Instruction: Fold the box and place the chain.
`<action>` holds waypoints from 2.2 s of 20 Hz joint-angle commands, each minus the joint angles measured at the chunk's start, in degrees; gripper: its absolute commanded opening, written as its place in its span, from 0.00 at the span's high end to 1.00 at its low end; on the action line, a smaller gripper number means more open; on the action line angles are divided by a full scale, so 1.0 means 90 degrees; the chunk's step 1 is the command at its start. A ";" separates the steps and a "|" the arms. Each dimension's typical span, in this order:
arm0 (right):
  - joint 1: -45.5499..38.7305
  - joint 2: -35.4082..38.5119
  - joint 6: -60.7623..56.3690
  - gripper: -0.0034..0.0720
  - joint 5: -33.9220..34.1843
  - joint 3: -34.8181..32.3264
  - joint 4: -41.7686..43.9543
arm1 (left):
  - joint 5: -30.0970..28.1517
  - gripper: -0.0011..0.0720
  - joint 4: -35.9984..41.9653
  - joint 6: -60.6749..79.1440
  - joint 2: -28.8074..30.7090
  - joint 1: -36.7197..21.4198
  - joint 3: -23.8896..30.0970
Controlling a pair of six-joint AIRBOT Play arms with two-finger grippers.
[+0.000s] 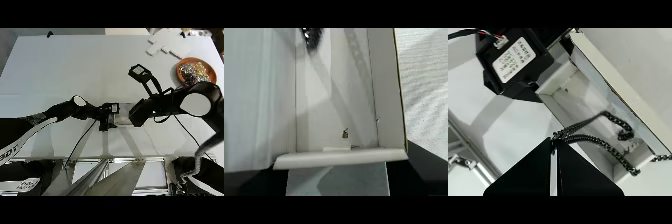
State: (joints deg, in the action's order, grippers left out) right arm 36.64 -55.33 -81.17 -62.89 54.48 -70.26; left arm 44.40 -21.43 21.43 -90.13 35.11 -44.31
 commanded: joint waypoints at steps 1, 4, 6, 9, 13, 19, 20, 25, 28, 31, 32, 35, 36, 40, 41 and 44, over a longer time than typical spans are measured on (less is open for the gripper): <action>0.0010 -0.0219 0.0002 0.93 0.0471 -0.0359 0.0068 | 0.0000 0.53 0.0000 0.0000 0.0002 0.0000 0.0002; 0.0007 -0.0447 0.0000 0.93 0.0651 -0.0585 0.0068 | -0.0002 0.53 0.0000 0.0000 0.0002 0.0000 0.0002; 0.0007 -0.0636 0.0002 0.93 0.0799 -0.0738 0.0070 | 0.0000 0.53 0.0000 0.0000 0.0002 0.0000 0.0002; 0.0010 -0.1005 0.0034 0.93 0.0879 -0.0838 0.0058 | -0.0002 0.53 0.0000 0.0002 0.0002 0.0000 0.0002; 0.0007 -0.1073 0.0027 0.78 0.0942 -0.0840 0.0073 | -0.0002 0.53 0.0000 0.0000 0.0002 0.0000 0.0002; 0.0002 -0.1069 0.0022 0.77 -0.0357 -0.0185 -0.0709 | -0.0002 0.53 0.0000 0.0000 0.0002 0.0000 0.0002; -0.0027 -0.1069 0.0022 0.77 -0.0857 0.0163 -0.1005 | 0.0000 0.53 0.0000 0.0000 0.0002 0.0000 0.0002; -0.0539 -0.0899 0.0211 0.80 -0.2361 0.2001 -0.1438 | 0.0000 0.53 0.0000 0.0000 0.0002 0.0000 0.0002; -0.1360 -0.0862 0.0168 0.80 -0.2047 0.2225 -0.1501 | -0.0002 0.53 0.0000 0.0000 0.0002 0.0000 0.0002; -0.2353 -0.1154 -0.0053 0.53 -0.1868 0.2225 -0.1508 | -0.0002 0.53 0.0000 0.0000 0.0002 0.0000 0.0002; -0.2611 -0.1331 -0.0053 0.52 -0.1843 0.2225 -0.1508 | -0.0002 0.53 0.0000 0.0000 0.0002 0.0000 0.0002; -0.3014 -0.2050 -0.0126 0.53 -0.1729 0.2217 -0.1528 | 0.0000 0.53 0.0000 0.0000 0.0002 0.0000 0.0002; -0.3092 -0.2356 -0.0153 0.53 -0.1666 0.2208 -0.1554 | 0.0000 0.53 0.0000 0.0000 0.0002 0.0000 0.0002; -0.3296 -0.3572 -0.0168 0.60 -0.1596 0.2205 -0.1695 | 0.0000 0.53 0.0000 0.0000 0.0002 0.0000 0.0002; -0.3354 -0.3840 -0.0168 0.66 -0.1620 0.2205 -0.1698 | -0.0002 0.53 0.0000 0.0000 0.0002 0.0000 0.0002; -0.3446 -0.4371 -0.0168 0.67 -0.1700 0.2171 -0.1712 | 0.0000 0.53 0.0000 0.0000 0.0002 0.0000 0.0002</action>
State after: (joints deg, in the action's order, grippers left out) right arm 6.70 -89.60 -82.52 -77.47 74.19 -85.27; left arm 44.40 -21.43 21.43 -90.13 35.11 -44.31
